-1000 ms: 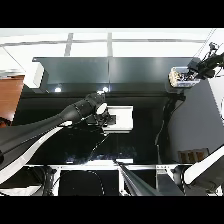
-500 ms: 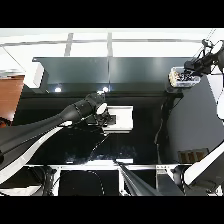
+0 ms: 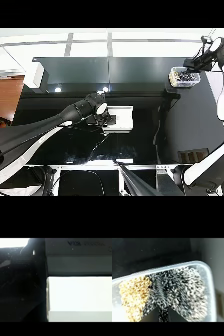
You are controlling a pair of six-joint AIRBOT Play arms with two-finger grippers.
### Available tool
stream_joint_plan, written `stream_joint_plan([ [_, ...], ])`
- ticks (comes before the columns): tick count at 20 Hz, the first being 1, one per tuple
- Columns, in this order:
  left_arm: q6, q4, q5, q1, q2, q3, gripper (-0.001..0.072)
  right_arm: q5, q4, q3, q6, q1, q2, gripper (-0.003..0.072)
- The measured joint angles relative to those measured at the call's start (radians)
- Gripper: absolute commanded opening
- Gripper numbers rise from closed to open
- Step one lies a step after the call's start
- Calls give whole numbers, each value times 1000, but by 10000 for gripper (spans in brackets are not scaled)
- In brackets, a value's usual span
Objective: Fold the box and place the chain.
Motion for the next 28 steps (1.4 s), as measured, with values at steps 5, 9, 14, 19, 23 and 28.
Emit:
stream_joint_plan([
  [5,0,0,0,0,0,0,31,6,48,0,-40,-13,182,14],
  [9,0,0,8,0,0,0,31,21,174,0,-75,-63,356,14],
  [14,0,-3,20,0,0,0,31,22,454,0,-121,-145,557,14],
  [19,0,-3,24,0,0,0,30,31,641,0,-142,-169,695,14],
  [23,0,-3,23,0,0,0,30,27,708,0,-149,-160,750,14],
  [28,0,-3,21,0,0,0,31,11,734,0,-151,-158,767,14],
])
